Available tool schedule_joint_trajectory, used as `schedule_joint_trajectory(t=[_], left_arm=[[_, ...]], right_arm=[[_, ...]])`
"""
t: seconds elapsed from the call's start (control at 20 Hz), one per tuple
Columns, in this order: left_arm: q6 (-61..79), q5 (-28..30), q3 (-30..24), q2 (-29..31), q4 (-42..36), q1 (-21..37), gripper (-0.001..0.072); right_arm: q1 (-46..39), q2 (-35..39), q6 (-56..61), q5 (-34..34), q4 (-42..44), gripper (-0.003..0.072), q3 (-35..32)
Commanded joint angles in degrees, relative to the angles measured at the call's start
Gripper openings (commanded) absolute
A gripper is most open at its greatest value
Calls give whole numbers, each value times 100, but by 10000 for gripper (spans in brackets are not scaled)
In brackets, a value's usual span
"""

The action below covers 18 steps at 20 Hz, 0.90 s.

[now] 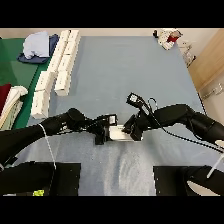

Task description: Fold the box.

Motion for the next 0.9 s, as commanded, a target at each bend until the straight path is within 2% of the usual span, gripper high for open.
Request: schedule_joint_trajectory(t=[0.0,0.1,0.2,0.25,0.3,0.85], left_arm=[[0,0,2,0,0,2,459],[0,2,2,0,0,0,459],[0,0,4,0,0,0,459],[0,0,4,0,0,0,459],[0,0,2,0,0,0,459],[0,2,2,0,0,0,459]], right_arm=[[310,264,-339,380,-350,374,-76],[446,267,-468,321,-350,469,-76],[577,267,-518,299,-527,491,-76],[629,267,-588,289,-610,589,-76],[691,267,-669,330,-754,602,-101],[739,155,-1012,953,-1453,588,-326]])
